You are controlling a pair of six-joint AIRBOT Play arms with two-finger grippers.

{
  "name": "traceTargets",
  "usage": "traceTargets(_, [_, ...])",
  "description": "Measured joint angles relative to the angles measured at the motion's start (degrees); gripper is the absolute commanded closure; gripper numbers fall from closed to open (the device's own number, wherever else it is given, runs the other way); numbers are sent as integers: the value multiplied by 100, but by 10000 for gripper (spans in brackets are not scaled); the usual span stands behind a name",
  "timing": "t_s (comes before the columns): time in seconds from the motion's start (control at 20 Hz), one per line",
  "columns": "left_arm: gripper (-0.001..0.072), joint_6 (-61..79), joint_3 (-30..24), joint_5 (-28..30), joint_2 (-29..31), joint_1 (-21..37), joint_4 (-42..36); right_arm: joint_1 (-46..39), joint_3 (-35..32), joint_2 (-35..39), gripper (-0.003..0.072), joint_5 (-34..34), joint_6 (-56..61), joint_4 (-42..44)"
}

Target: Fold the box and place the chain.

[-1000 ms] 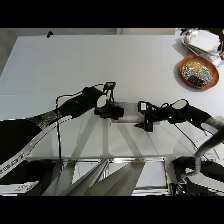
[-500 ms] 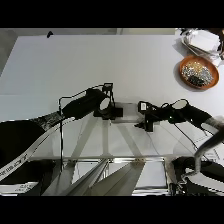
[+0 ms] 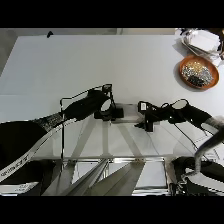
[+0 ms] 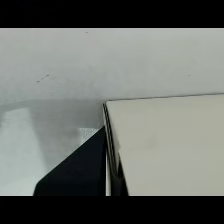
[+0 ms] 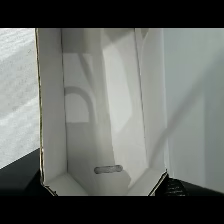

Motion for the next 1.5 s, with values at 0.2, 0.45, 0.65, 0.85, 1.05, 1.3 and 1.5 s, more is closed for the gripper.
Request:
traceTargets(0.2, [706, -57, 2, -15, -7, -9, -15, 0, 0, 0, 390, 0, 0, 0])
traceTargets(0.45, [532, -81, 0, -61, 0, 4, -116, 0, 0, 0, 390, 2, -7, -9])
traceTargets(0.65, [474, 153, -15, -269, 103, 114, -433, 0, 0, 0, 390, 0, 4, 0])
traceTargets(0.85, [441, 520, -11, -385, 361, 352, -481, 2, -2, -2, 390, -11, 22, 15])
traceTargets(1.05, [125, 1292, -11, -592, 658, 730, -520, 2, -2, -2, 390, -11, 17, 9])
traceTargets(1.3, [53, 4083, -107, -861, 940, 1351, -643, 2, -2, -2, 390, -7, 4, 2])
traceTargets(1.5, [6, 8360, -389, -933, 1034, 1851, -1257, 2, -2, -2, 390, -4, 4, 0])
